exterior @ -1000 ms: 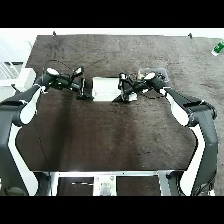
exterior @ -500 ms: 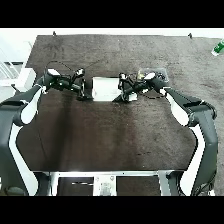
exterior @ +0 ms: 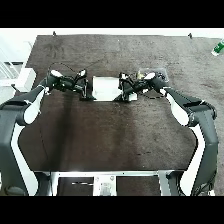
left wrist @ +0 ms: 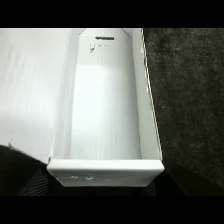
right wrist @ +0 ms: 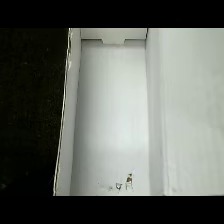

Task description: Fold the box and place the chain.

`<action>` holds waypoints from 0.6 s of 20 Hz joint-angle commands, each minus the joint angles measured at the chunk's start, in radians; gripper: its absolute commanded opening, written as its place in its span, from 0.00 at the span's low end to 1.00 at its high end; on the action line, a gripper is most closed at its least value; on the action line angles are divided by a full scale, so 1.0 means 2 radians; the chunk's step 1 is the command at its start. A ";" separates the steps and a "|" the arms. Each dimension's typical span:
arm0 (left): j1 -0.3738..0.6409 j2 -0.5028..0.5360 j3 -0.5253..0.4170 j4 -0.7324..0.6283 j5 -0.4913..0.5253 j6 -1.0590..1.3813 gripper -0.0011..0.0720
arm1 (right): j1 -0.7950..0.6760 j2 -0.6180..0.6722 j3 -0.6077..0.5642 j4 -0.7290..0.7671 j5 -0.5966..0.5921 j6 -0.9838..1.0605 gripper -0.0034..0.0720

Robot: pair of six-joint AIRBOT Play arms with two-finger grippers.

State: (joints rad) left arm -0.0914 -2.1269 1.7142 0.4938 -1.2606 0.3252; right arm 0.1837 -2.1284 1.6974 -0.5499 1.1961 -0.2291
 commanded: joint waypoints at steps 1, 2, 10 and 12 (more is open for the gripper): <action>-0.004 0.000 0.008 0.030 -0.004 -0.019 0.99 | 0.001 0.000 0.000 0.000 0.001 0.000 0.61; -0.006 0.001 0.008 0.035 -0.003 -0.020 0.99 | 0.001 0.000 0.000 0.000 0.001 0.000 0.61; -0.017 0.001 0.013 0.047 0.007 -0.040 0.99 | 0.001 0.000 0.000 0.000 0.001 0.000 0.61; -0.019 0.000 0.014 0.050 0.007 -0.041 0.99 | 0.001 0.000 0.000 0.000 0.001 0.000 0.61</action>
